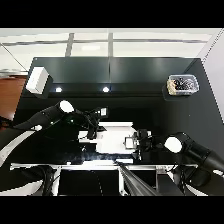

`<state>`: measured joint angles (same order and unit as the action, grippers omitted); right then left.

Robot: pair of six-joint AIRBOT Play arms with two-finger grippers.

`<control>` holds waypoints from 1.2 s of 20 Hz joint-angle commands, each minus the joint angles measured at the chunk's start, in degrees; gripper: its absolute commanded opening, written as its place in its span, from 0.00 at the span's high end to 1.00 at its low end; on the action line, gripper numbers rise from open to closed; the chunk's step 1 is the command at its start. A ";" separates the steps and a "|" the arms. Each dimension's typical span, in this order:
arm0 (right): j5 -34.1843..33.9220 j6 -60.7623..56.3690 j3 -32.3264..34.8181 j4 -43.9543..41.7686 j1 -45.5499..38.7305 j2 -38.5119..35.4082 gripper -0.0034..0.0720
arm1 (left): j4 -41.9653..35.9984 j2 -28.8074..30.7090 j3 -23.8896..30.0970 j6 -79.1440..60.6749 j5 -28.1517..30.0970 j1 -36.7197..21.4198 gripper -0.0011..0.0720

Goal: Fold the box and place the chain.

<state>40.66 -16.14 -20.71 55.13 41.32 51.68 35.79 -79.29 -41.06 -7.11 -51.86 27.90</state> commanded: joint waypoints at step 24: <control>-4.79 -11.08 -4.59 5.33 -5.97 -5.57 0.02 | -0.02 -0.04 0.00 0.04 0.66 0.07 0.95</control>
<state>36.18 -26.81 -25.23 60.05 36.05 46.94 35.77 -79.29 -41.06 -7.11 -51.18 27.90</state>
